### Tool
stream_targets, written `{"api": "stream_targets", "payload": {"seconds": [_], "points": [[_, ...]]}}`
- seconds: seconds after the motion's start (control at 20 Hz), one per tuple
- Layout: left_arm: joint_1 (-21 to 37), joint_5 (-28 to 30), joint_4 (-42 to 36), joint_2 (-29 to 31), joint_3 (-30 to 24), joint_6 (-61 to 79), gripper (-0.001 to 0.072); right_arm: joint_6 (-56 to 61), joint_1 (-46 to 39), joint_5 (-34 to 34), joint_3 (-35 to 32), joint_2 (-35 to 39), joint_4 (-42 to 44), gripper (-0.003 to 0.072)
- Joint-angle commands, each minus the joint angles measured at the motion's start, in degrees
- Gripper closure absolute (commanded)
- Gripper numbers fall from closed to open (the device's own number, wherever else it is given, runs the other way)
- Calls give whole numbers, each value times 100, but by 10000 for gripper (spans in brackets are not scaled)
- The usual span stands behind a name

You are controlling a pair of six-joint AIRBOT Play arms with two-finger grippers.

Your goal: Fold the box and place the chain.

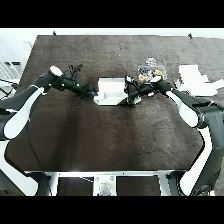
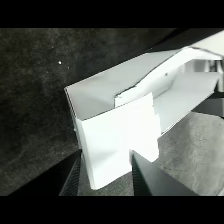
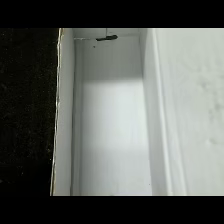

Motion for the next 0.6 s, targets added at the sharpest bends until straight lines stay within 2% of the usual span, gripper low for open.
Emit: {"api": "stream_targets", "payload": {"seconds": [0.0, 0.25, 0.55], "points": [[-127, 79, 369, 2, 138, -372, 334, 2, 0, 2, 4, -2, 2, 155], [-367, 79, 1034, -2, 472, -1067, 334, 2, 0, 2, 4, -2, 2, 155], [-568, 162, 1169, 0, 494, -1491, 334, 0, 0, 2, 4, -2, 2, 155]]}}
